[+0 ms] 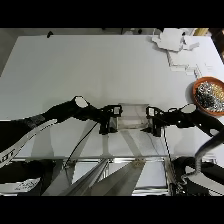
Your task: Fold the box and place the chain.
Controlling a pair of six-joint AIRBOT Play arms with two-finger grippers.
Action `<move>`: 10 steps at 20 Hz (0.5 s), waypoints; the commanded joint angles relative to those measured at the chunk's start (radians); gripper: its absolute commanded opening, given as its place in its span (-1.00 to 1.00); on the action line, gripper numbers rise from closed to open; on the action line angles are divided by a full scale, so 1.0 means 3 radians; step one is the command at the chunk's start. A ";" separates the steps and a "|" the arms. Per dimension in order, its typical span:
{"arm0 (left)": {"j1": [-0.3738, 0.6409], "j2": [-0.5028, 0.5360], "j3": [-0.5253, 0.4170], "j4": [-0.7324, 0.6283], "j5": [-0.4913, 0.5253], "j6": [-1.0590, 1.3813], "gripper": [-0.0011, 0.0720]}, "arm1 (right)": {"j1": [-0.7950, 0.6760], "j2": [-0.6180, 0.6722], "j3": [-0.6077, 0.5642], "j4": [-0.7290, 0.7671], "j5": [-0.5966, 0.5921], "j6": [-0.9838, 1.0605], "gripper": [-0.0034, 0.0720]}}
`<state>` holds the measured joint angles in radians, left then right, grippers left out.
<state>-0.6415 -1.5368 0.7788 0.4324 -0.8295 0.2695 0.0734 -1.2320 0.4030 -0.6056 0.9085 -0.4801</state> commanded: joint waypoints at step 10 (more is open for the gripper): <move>-0.0070 -0.0085 -0.0069 -0.0398 0.0163 0.0334 0.96 | 0.0000 -0.0001 0.0001 0.0001 0.0000 0.0001 0.47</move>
<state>-0.6601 -1.5543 0.7589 0.3347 -0.7887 0.3553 0.0734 -1.2320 0.4030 -0.6052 0.9085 -0.4793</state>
